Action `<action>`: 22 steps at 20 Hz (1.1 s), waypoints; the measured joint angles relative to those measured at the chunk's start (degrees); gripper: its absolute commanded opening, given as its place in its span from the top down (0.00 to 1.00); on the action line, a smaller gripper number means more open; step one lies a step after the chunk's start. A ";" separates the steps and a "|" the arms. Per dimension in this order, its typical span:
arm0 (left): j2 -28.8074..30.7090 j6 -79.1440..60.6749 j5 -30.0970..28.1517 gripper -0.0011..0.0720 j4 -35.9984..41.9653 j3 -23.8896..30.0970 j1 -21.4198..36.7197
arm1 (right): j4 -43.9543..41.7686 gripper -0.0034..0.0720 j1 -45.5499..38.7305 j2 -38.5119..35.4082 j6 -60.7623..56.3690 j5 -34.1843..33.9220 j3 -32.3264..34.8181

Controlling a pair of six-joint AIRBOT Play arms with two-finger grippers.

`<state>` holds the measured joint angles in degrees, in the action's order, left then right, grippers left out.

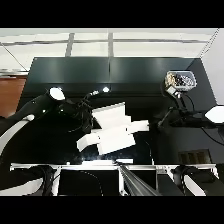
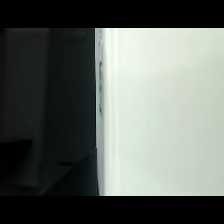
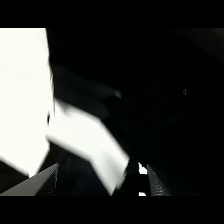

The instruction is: Fold the box and place the chain.

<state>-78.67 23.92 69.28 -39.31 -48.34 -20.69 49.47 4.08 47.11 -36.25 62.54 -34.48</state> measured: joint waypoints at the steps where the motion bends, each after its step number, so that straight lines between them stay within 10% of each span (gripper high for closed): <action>1: 2.12 -0.33 -3.26 0.95 -0.48 0.46 -1.46 | 2.69 0.10 -0.26 0.00 -0.02 2.08 -0.76; 10: 4.98 -9.90 -19.06 0.94 -10.27 2.45 -10.82 | 9.81 0.10 -0.70 -0.04 1.09 3.13 -2.12; 22: -1.57 -18.67 -22.67 0.94 -7.58 2.36 -11.67 | -1.53 0.12 1.73 -0.04 11.45 -3.08 7.74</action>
<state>-80.25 5.26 46.61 -46.89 -45.98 -32.36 47.94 5.80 47.07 -24.80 59.46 -26.74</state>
